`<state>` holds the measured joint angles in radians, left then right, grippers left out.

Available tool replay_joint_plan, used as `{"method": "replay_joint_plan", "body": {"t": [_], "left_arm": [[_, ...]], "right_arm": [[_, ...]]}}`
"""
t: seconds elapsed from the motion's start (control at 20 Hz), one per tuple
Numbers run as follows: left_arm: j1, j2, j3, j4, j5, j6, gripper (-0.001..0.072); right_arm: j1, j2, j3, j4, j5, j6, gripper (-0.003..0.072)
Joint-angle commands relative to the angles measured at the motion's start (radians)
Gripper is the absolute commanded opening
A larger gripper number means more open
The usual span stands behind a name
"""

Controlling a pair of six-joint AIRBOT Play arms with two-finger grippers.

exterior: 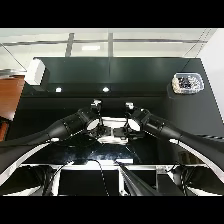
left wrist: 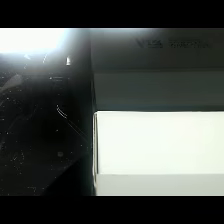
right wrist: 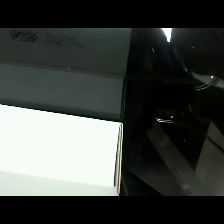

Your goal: Fold the box and place the chain.

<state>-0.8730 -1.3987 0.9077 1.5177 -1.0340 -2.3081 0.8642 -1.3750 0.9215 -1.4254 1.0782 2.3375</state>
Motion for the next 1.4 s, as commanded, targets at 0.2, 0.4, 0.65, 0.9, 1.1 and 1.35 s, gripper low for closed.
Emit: {"method": "replay_joint_plan", "body": {"t": [0.2,0.4,0.65,0.9,1.1,1.35], "left_arm": [[0.000,-0.001,0.000,0.000,0.002,0.000,0.0027],[0.000,-0.001,0.000,0.000,0.002,0.000,0.0027],[0.000,-0.001,0.000,0.000,0.002,0.000,0.0027],[0.000,-0.001,0.000,0.000,0.006,0.000,0.0027],[0.000,-0.001,0.000,0.000,0.012,0.000,0.0027],[0.000,-0.001,0.000,0.000,0.011,0.000,0.0027]], "right_arm": [[0.000,-0.009,0.001,-0.001,-0.005,0.000,0.0189],[0.000,-0.014,0.001,0.000,-0.005,0.000,0.0086],[0.000,-0.014,0.001,0.009,-0.005,0.024,0.0025],[-0.002,-0.013,0.001,0.010,0.024,0.023,0.0334],[-0.012,-0.013,0.001,0.007,0.095,-0.015,0.0348],[-0.008,-0.014,0.001,0.020,0.037,-0.014,0.0189]]}}
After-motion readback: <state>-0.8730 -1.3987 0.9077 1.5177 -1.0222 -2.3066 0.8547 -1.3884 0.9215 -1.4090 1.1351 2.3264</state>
